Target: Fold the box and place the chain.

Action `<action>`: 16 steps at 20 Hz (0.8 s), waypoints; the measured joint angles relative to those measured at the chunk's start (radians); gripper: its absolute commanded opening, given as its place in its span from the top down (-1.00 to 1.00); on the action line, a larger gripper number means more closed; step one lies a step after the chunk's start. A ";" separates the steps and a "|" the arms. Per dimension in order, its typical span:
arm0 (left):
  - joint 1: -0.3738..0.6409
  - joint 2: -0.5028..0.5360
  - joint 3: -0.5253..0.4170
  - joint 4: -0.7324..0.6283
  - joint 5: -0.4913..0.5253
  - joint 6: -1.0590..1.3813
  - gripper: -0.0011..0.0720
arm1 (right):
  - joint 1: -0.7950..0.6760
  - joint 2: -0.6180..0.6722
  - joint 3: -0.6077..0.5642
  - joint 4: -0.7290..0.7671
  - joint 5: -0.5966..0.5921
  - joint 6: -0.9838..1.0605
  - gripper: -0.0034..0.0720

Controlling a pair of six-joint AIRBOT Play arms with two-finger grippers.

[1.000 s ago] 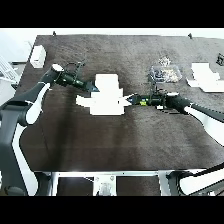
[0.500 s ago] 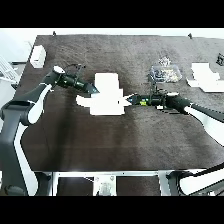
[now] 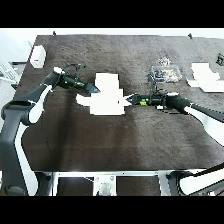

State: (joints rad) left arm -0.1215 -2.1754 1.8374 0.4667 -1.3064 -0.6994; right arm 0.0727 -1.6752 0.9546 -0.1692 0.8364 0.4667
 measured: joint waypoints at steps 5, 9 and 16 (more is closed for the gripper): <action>0.000 0.000 0.000 0.000 -0.006 0.009 0.50 | 0.000 0.000 0.000 0.000 0.002 0.000 0.88; 0.000 0.000 0.000 0.000 -0.032 0.050 0.82 | 0.000 0.000 0.000 0.000 0.015 0.000 0.87; 0.000 -0.001 -0.001 -0.009 -0.070 0.192 0.91 | -0.031 0.000 0.000 -0.002 0.054 -0.001 0.48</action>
